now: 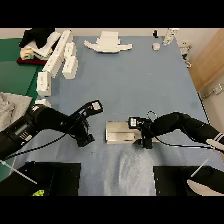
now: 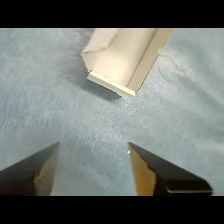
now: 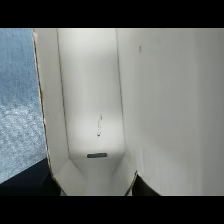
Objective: Fold the box.
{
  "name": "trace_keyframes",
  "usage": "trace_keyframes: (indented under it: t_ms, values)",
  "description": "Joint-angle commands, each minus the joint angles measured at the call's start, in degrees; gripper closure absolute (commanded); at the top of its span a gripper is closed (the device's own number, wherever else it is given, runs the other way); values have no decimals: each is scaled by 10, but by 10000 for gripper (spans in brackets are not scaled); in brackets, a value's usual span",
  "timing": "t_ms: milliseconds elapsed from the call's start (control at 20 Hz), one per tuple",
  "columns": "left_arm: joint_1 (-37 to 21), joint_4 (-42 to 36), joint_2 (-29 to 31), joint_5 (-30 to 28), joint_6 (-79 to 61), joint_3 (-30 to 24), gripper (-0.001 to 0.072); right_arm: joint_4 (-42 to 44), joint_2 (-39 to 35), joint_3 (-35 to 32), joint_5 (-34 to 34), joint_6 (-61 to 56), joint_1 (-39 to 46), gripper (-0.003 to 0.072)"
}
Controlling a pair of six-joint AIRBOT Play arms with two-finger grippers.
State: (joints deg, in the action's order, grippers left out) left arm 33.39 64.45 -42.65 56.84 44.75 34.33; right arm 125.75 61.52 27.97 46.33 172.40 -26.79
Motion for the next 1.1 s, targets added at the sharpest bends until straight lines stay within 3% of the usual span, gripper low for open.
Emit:
trace_keyframes:
  t_ms: [0,150,350,900,1050]
  values:
    - [-57,-137,4,-87,-260,-81,12,0,0,0,0,0,0,166]
    - [-59,-238,-27,-134,-407,-113,12,0,0,0,0,0,0,166]
    - [-59,-356,-85,-151,-565,-117,12,0,0,0,0,0,0,167]
    - [-46,-380,-150,-160,-601,-117,12,0,0,0,0,0,0,166]
    - [-25,-390,-176,-191,-606,-117,12,0,0,0,0,0,0,167]
